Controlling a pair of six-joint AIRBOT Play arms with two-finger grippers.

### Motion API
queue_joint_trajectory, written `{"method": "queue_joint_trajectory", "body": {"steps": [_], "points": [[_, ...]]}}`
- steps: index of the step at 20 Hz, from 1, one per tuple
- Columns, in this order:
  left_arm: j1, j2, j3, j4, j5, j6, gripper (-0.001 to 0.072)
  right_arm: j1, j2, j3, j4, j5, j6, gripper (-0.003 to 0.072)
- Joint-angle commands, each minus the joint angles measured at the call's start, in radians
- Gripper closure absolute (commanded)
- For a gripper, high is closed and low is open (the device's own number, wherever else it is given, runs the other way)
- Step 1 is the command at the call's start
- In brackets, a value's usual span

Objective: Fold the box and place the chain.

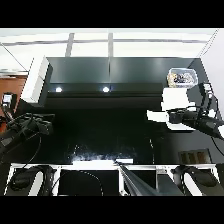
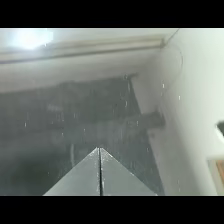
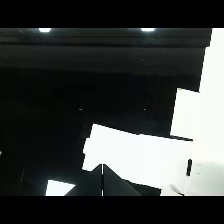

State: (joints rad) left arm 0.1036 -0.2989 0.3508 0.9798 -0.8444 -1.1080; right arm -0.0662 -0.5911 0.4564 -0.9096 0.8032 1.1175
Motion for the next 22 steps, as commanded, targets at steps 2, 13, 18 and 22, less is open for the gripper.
{"method": "queue_joint_trajectory", "body": {"steps": [2, 13, 18, 22], "points": [[-0.003, -0.031, -0.007, -0.221, 0.28, 0.001, 0.046, 0.0, 0.001, -0.001, 0.006, -0.041, 0.004, 0.0217], [-0.366, -0.533, 0.308, 0.303, 0.238, -0.335, 0.0003, -0.087, -0.315, 0.443, -0.426, 0.075, 0.301, 0.0022], [-0.343, -0.637, 0.52, 0.739, -0.091, -0.747, 0.0003, -0.36, -0.439, 0.625, -0.675, 0.166, 0.396, 0.0023], [-0.336, -0.636, 0.509, 0.7, -0.152, -0.747, 0.0003, -0.735, -0.504, 0.625, -0.615, 0.261, 0.456, 0.0023]]}}
